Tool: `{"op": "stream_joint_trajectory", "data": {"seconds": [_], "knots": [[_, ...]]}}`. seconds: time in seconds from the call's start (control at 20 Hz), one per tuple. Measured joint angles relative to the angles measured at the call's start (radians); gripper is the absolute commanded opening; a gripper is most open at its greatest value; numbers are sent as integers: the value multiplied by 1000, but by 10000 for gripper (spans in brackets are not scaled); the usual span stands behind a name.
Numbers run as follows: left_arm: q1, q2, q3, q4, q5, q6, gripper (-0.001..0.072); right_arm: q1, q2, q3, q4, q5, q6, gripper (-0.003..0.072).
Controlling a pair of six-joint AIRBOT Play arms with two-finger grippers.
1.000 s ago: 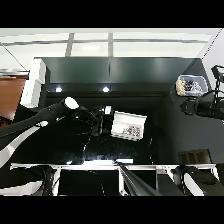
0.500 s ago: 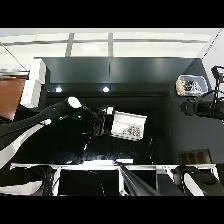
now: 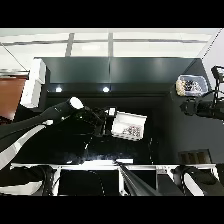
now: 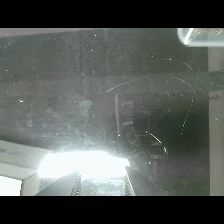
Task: Fold the box and place the chain.
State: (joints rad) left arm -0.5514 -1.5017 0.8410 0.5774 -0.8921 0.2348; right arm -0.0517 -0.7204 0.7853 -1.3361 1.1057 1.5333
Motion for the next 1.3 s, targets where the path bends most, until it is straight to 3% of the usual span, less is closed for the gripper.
{"op": "stream_joint_trajectory", "data": {"seconds": [0.05, 0.15, 0.25, 0.35, 0.4, 0.45, 0.75, 1.0, 1.3], "knots": [[-3, 0, 0, 4, 2, 2, 662, 0, 0, 0, 0, 0, 0, 305], [-6, 0, 0, 9, 3, 2, 455, 0, 0, 0, 0, 0, 0, 306], [-8, 0, 1, 10, 6, 2, 328, 0, 0, 0, 0, 0, 0, 307], [-9, 0, 1, 13, 6, 2, 329, 3, 0, 0, 0, 1, -2, 309], [-10, 0, 1, 13, 6, 2, 328, 8, -1, 0, 0, 4, -5, 415], [-10, 0, 1, 13, 7, 2, 329, 19, -5, 0, 2, 5, -11, 683], [-10, 0, 1, 15, 8, 2, 329, 128, -116, 0, 183, -34, -142, 681], [-10, 0, 1, 16, 9, 2, 329, 206, -235, 0, 384, -92, -459, 681], [-10, 0, 1, 16, 9, 2, 329, 256, -269, 0, 451, 35, -885, 680]]}}
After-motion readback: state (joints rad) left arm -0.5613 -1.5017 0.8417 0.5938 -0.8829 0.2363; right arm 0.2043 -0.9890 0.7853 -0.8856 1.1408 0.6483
